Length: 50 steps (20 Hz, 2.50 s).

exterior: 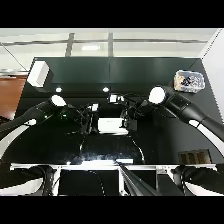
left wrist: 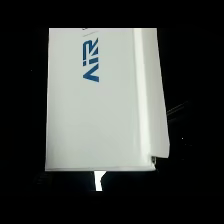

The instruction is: Fold the box and place the chain.

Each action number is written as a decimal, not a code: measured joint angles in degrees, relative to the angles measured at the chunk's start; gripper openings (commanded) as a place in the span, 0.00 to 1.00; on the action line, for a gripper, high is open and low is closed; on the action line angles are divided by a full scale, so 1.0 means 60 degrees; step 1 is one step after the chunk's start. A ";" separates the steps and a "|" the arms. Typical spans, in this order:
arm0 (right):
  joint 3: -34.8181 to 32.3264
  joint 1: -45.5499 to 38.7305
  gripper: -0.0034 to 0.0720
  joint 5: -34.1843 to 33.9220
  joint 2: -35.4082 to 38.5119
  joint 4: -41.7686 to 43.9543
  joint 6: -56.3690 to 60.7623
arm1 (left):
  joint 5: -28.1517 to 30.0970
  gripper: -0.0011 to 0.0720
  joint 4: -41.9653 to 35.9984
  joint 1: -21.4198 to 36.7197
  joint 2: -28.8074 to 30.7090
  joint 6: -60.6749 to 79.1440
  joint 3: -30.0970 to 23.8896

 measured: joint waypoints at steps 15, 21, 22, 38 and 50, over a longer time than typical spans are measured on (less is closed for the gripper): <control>0.0000 0.0000 0.69 -0.0295 0.0255 0.0062 0.0011 | -0.0025 0.48 0.0004 0.0000 0.0000 0.0011 0.0000; -0.0007 0.0000 0.60 -0.0368 0.0175 0.0058 0.0029 | -0.0015 0.48 0.0004 0.0000 -0.0004 0.0004 0.0000; -0.0007 0.0000 0.60 -0.0397 0.0171 0.0062 0.0025 | -0.0018 0.48 0.0004 0.0000 -0.0004 0.0004 0.0000; -0.0076 0.0000 0.60 -0.0175 0.0117 0.0058 0.0073 | -0.0055 0.49 -0.0004 -0.0007 -0.0004 0.0026 0.0000; -0.0076 0.0000 0.40 -0.0113 0.0109 0.0058 0.0076 | -0.0036 0.49 0.0000 -0.0007 -0.0004 0.0000 0.0000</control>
